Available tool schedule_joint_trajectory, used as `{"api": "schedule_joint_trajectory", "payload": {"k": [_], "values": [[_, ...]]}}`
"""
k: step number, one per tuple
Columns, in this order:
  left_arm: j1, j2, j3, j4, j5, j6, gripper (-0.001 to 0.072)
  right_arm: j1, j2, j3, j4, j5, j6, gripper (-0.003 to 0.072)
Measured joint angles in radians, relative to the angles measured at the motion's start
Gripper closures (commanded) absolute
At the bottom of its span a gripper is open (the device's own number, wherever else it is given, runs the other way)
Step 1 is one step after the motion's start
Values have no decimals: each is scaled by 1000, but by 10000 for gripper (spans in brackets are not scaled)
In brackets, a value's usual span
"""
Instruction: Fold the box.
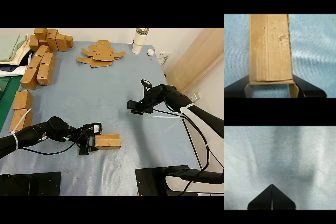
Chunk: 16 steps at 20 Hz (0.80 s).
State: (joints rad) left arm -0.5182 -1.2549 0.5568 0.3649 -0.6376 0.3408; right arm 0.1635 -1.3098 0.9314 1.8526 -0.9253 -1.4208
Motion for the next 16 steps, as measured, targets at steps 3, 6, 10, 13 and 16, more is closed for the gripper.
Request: {"api": "schedule_joint_trajectory", "payload": {"k": [3, 6, 10, 13, 16], "values": [[0, 0, 0, -2, 0, 0, 196, 11, -15, 8, -21, 5, 29, 683], [0, 0, 6, -3, 5, -26, 195, 16, -21, 10, -33, 5, 42, 683], [6, 12, 29, -2, 47, -158, 195, 17, -24, 11, -37, 5, 48, 683], [35, 37, 40, 9, 116, -277, 195, 18, -24, 12, -38, 5, 50, 683], [113, 71, 44, 52, 204, -394, 195, 18, -24, 12, -39, 5, 51, 683]]}}
